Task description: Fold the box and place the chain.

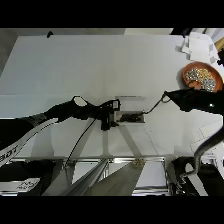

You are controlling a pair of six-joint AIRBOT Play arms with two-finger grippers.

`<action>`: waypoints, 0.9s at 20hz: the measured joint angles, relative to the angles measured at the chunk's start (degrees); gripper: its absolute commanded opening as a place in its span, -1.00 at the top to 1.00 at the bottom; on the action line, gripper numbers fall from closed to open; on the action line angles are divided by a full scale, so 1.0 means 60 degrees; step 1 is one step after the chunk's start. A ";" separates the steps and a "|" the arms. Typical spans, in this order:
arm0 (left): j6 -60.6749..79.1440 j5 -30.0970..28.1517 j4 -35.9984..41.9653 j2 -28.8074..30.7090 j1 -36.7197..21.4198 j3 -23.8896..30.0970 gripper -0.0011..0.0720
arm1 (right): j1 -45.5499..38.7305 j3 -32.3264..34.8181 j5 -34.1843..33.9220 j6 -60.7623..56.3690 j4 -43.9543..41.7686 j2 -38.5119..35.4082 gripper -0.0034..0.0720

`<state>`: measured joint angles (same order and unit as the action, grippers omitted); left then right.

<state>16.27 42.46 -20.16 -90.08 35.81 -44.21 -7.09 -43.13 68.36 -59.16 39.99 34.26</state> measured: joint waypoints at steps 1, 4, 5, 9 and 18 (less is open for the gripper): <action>0.0000 0.0000 0.0000 0.0000 0.0000 0.0000 0.09 | 0.0076 0.0000 0.0033 0.0127 -0.0313 -0.0022 0.86; 0.0000 0.0000 0.0000 0.0000 0.0000 0.0000 0.09 | 0.0681 0.0000 0.0062 0.0470 -0.0831 -0.0055 0.86; 0.0000 0.0000 0.0000 0.0000 0.0000 0.0000 0.09 | 0.0984 0.0000 0.0022 0.0605 -0.0936 -0.0058 0.86; 0.0000 0.0000 0.0000 0.0000 0.0000 0.0000 0.09 | 0.2357 0.0000 -0.0474 0.1242 -0.1096 0.0058 0.86; 0.0000 0.0000 0.0000 0.0000 0.0000 0.0000 0.09 | 0.4120 0.0004 -0.1475 0.1690 -0.0947 0.1253 0.86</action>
<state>16.27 42.46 -20.16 -90.08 35.81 -44.21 17.63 -43.11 59.51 -49.01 34.30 41.78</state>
